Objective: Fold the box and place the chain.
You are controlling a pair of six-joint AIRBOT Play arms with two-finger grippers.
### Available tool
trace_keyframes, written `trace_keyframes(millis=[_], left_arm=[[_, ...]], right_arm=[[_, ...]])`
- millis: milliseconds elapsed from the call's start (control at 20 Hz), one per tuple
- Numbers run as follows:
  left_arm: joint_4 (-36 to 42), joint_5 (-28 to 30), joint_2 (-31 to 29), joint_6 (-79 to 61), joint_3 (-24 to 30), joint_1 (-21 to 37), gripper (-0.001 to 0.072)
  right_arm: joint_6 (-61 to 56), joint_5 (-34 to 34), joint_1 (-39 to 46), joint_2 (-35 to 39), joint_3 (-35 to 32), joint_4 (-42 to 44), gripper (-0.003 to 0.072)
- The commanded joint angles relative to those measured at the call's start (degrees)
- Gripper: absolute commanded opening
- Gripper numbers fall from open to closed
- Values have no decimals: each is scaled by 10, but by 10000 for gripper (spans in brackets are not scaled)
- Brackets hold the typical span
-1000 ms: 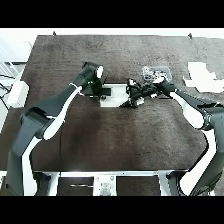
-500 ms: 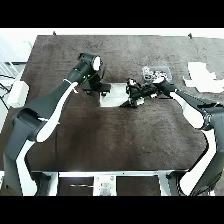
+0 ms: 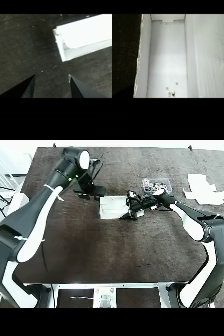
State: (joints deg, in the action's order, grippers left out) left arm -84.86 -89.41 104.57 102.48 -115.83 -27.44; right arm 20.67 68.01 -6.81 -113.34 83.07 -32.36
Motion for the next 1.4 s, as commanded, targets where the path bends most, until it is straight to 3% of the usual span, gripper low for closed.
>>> trace_keyframes(millis=[0, 300, 650, 850, 950, 1150, 1350], left_arm=[[7, 21, -30, -41, 19, 9, 494], [23, 96, -88, -137, 114, 9, 493], [49, 102, -89, -220, 114, 9, 493], [63, 187, -89, -264, 116, 9, 466], [129, 217, -89, -372, 116, 26, 466], [453, 146, -89, -642, 125, 136, 466], [473, 135, -84, -805, 164, 180, 474]], right_arm=[[0, 0, 0, 0, 0, 0, 587], [0, 0, 0, 0, 0, 0, 587], [0, 0, 0, 0, 0, 0, 587], [0, 0, 0, 0, 0, 0, 587], [0, 0, 0, 0, 0, 0, 587], [0, 0, 0, 0, 0, 0, 587], [0, 0, 0, 0, 0, 0, 587]])
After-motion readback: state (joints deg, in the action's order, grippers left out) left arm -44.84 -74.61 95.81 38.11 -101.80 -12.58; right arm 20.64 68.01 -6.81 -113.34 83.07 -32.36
